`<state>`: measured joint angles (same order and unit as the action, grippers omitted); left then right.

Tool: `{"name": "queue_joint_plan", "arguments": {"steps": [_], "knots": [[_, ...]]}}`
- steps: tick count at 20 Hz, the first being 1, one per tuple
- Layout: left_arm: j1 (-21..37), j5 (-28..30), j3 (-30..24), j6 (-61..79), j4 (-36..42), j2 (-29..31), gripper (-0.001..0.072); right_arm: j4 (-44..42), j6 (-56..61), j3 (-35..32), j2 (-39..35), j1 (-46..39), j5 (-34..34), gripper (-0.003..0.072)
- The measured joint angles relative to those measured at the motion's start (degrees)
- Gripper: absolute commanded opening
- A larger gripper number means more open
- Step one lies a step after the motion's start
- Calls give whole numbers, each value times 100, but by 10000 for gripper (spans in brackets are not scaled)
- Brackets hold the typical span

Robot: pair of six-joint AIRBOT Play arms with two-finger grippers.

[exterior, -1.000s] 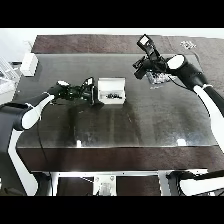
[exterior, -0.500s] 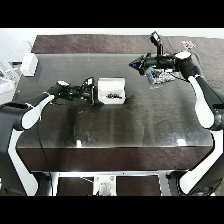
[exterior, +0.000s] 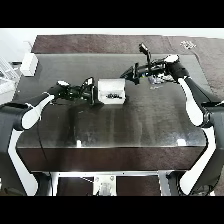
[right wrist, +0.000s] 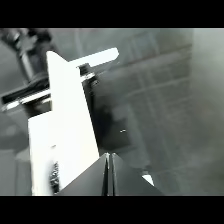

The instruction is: Fold the box and place the chain.

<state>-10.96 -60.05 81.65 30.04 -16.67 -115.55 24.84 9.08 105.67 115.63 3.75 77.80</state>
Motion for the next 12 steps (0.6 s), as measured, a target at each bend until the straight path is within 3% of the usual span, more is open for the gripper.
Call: {"name": "queue_joint_plan", "arguments": {"steps": [3,6,12], "knots": [[0,-2,0,0,-2,0,393,177,138,4,17,98,262,105],[2,-2,2,0,-2,0,393,243,306,4,20,160,684,208],[2,-2,2,0,0,0,393,133,573,94,-46,236,1300,208]]}}
